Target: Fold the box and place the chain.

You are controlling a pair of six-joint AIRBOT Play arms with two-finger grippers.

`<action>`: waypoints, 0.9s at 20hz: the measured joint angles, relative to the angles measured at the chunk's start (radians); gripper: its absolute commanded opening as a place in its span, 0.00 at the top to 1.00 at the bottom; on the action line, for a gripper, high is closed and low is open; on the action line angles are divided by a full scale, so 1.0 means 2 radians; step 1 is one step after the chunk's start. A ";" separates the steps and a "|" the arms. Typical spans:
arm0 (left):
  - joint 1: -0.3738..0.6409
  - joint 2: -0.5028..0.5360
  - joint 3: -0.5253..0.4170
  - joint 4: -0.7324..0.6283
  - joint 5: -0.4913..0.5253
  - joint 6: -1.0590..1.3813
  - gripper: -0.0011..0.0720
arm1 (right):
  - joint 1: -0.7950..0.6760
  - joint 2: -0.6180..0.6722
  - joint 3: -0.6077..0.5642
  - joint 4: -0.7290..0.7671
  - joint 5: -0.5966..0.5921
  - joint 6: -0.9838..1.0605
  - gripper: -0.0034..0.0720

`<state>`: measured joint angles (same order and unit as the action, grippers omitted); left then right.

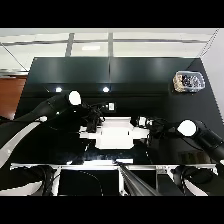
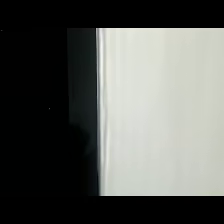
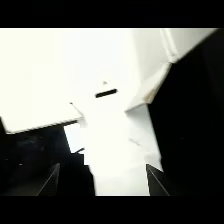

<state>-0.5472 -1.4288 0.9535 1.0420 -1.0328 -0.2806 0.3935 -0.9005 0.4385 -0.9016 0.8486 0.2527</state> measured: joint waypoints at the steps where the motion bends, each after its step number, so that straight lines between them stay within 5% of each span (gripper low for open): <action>1: 0.000 0.000 0.001 0.000 0.000 0.000 0.95 | 0.001 0.000 -0.004 0.009 0.002 -0.011 0.13; 18: -0.006 -0.004 0.002 -0.001 0.001 0.000 0.95 | 0.092 -0.037 -0.027 0.062 -0.094 -0.070 0.13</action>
<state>-0.5583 -1.4368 0.9565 1.0397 -1.0317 -0.2813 0.5770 -0.9741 0.3847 -0.7780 0.6605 0.1123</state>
